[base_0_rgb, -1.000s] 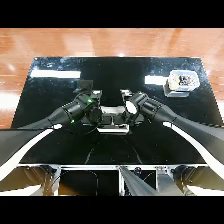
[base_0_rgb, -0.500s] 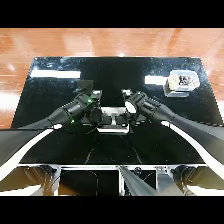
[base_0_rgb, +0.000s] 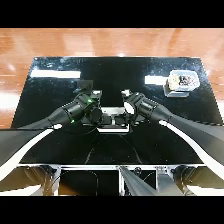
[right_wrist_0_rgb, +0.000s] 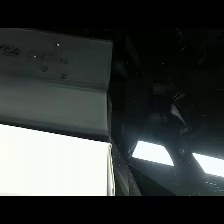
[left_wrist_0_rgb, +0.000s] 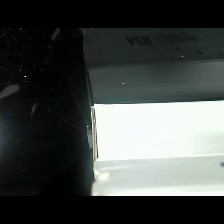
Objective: Fold the box and place the chain.
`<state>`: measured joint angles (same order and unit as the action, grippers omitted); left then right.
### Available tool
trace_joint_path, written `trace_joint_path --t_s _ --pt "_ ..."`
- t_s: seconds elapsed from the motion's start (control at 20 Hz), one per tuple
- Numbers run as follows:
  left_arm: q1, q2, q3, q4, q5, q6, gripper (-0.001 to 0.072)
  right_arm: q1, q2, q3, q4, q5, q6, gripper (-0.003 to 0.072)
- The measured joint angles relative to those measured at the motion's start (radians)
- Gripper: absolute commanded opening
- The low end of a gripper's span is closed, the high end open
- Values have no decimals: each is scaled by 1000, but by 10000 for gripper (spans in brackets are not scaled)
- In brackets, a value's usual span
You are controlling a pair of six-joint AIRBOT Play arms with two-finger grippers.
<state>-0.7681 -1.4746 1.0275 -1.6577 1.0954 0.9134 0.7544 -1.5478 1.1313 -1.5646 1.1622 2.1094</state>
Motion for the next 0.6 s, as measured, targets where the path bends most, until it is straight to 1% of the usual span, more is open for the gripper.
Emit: trace_joint_path --t_s 0.6 --pt "0 0 0 0 0 2 19 0 -6 0 1 -1 0 365"
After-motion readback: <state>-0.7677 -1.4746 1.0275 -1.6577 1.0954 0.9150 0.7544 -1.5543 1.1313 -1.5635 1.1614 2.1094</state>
